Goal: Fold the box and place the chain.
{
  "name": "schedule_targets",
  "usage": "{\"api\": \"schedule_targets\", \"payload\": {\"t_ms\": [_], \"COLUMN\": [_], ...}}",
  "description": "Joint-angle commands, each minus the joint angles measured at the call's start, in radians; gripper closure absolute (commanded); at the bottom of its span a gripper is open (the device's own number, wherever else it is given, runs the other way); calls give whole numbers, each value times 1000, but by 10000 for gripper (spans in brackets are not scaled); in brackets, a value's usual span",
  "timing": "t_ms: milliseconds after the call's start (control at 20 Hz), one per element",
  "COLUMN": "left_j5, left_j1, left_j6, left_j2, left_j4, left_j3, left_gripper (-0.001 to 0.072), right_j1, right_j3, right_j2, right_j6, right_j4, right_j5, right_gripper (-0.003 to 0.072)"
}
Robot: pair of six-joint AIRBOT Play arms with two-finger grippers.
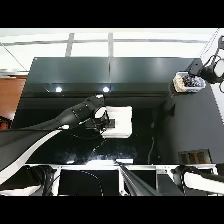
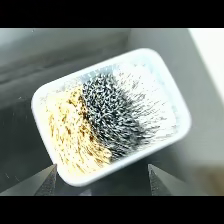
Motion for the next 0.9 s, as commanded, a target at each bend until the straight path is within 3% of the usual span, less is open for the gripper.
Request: {"api": "schedule_targets", "payload": {"t_ms": [0, 100, 250, 350, 400, 450, 850], "left_j5": [0, -3, -2, -2, -2, -2, -2], "left_j1": [2, 2, 2, 2, 2, 2, 2], "left_j6": [0, 1, 0, 1, 1, 1, 1], "left_j2": [0, 0, 0, 0, 0, 0, 0], "left_j4": [0, 0, 0, 0, 0, 0, 0], "left_j3": [1, 1, 1, 1, 1, 1, 1], "left_gripper": [681, 681, 681, 681, 681, 681, 682], "right_j1": [-130, -146, -147, -147, -147, -147, -138], "right_j3": [242, 369, 462, 475, 475, 475, 475], "right_j2": [-250, -349, -421, -443, -451, -459, -475], "right_j6": [-35, 80, 189, 220, 227, 236, 275], "right_j4": [420, 453, 457, 457, 456, 452, 452], "right_j5": [159, 259, 279, 294, 314, 336, 367], "right_gripper": [16, 16, 17, 19, 81, 91, 123]}}
